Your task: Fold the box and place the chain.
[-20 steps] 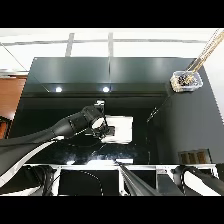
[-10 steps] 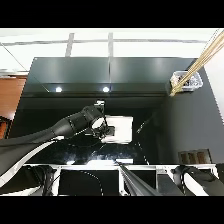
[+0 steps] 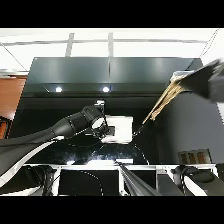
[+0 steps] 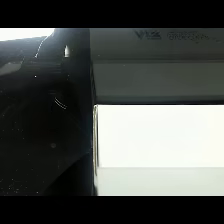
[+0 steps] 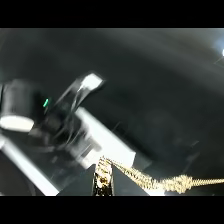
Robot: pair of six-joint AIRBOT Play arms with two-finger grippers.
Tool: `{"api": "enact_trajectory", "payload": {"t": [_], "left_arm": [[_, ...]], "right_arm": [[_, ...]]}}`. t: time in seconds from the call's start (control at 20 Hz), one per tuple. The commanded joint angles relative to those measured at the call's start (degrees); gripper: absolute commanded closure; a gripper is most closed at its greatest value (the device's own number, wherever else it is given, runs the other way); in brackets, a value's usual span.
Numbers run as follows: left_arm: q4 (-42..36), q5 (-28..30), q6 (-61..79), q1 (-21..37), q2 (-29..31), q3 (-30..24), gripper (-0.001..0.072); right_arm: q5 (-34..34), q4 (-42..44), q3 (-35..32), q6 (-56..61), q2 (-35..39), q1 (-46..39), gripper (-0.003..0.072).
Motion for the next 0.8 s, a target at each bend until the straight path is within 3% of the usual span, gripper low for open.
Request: {"api": "enact_trajectory", "payload": {"t": [0.0, 0.2, 0.5, 0.75], "left_arm": [[0.02, -0.02, 0.0, 0.04, 0.02, -0.02, 0.0679], [0.0, -0.02, 0.02, 0.04, 0.02, -0.02, 0.0679], [0.0, -0.02, 0.0, 0.04, 0.02, -0.02, 0.0679], [0.0, -0.02, 0.0, 0.04, 0.02, -0.02, 0.0679]], "right_arm": [[-2.67, 4.11, -7.34, -1.95, 0.13, 3.43, 0.0681], [-6.23, 14.95, -12.11, -6.19, 0.07, 3.89, 0.0681], [-9.66, 25.09, -12.7, -8.41, -0.11, 3.91, 0.0681], [-10.38, 27.34, -12.83, -8.79, -0.46, 4.37, 0.0681]]}}
